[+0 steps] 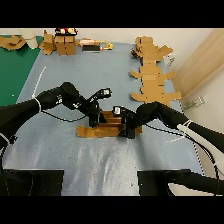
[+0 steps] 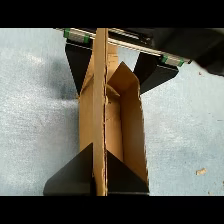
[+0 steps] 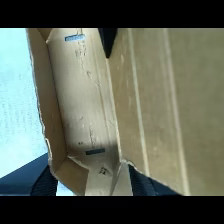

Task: Fold the box.

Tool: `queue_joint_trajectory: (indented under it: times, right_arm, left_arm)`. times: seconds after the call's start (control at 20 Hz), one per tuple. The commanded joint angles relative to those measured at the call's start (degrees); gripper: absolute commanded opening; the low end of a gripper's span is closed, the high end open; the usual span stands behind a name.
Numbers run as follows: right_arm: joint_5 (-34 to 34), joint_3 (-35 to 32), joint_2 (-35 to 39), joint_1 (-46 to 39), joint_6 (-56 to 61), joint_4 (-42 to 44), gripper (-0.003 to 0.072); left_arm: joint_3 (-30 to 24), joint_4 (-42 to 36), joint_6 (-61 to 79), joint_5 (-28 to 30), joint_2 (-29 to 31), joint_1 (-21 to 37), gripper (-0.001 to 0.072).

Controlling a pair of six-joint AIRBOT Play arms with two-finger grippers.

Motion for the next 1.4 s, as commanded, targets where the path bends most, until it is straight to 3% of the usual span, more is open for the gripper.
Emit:
queue_joint_trajectory:
  times: [0.0,0.65,0.8,0.9,0.95,1.35]
  right_arm:
    - [-0.11,-0.22,0.00,0.17,-0.02,0.02,0.0597]
    - [1.40,-0.17,-0.94,0.61,-0.02,-0.07,0.0589]
    - [1.20,-0.20,-0.96,0.61,-0.02,-0.15,0.0510]
    - [1.18,-0.20,-0.94,0.61,-0.02,-0.59,0.0502]
    - [1.16,-0.17,-0.94,0.61,-0.02,-0.59,0.0445]
    - [1.40,-0.20,-0.94,0.61,-0.02,-0.57,0.0445]
  left_arm:
    - [0.02,0.04,0.02,0.02,-0.04,-0.04,0.0014]
    - [0.00,0.02,0.02,0.00,-0.04,-0.04,0.0014]
    - [0.00,0.02,0.02,0.02,-0.02,-0.04,0.0014]
    - [0.00,0.02,0.02,0.00,-0.04,-0.04,0.0014]
    - [0.00,0.02,0.02,0.00,-0.04,-0.04,0.0014]
    - [0.02,0.02,0.02,0.00,-0.04,-0.04,0.0014]
